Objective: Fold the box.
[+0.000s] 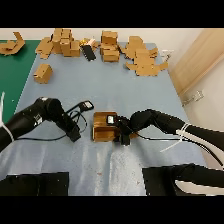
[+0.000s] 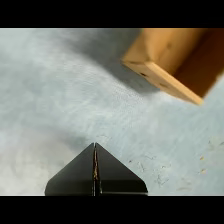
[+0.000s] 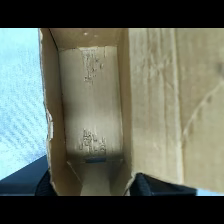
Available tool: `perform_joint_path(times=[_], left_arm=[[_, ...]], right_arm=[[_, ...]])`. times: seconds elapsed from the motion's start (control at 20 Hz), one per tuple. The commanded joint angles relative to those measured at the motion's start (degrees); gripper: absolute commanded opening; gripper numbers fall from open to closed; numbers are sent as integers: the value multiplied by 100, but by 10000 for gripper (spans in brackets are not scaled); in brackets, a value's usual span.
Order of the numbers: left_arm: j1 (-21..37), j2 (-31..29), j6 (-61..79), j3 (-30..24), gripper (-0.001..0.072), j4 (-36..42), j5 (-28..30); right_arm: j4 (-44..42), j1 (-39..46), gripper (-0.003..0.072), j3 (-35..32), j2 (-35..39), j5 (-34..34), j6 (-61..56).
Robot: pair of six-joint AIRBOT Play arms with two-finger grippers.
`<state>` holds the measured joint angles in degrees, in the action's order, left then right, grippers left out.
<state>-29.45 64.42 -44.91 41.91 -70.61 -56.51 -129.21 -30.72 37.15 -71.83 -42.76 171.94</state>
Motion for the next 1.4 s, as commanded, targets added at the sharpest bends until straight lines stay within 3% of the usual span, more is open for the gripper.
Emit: perform_joint_path(times=[0.0, 0.15, 0.2, 0.25, 0.3, 0.45, 0.55, 0.65, 0.85, 1.05, 1.2, 1.35], left_arm=[[-487, -636, 1373, -1012, 12, 9, 1012], [-774, -861, 1703, -1513, 19, 22, 1679], [-772, -796, 1759, -1547, 241, 127, 1781], [-769, -717, 1770, -1547, 590, 214, 1963], [-769, -640, 1768, -1543, 695, 424, 2221], [-772, -448, 1989, -1541, 696, 1244, 2863], [-772, -369, 2291, -1504, 696, 1408, 2992], [-769, -385, 2282, -1419, 695, 1403, 2732], [-509, -680, 1733, -1158, 694, 739, 1543], [-107, -1099, 1051, -1150, 695, 293, 1231], [-44, -1250, 894, -1150, 694, 525, 1327], [-37, -1436, 2391, -1355, 694, 1495, 1272]], right_arm=[[-2, 2, 511, 2, 0, -4, -2], [-2, 2, 511, 2, 0, -2, 0], [-2, 2, 511, 2, 0, -2, -2], [-2, 2, 511, 2, 0, -2, 0], [-2, 2, 511, 2, 0, -2, 0], [-4, 2, 511, 2, 0, -2, 0], [-2, 2, 511, 2, 0, -4, -2], [-2, 2, 511, 2, 0, -4, -2], [-2, 2, 511, 2, 0, -42, -2], [-2, 2, 511, 2, 0, -39, 0], [-2, 2, 511, 2, 0, -39, 0], [-2, 2, 511, 2, 0, -39, 0]])
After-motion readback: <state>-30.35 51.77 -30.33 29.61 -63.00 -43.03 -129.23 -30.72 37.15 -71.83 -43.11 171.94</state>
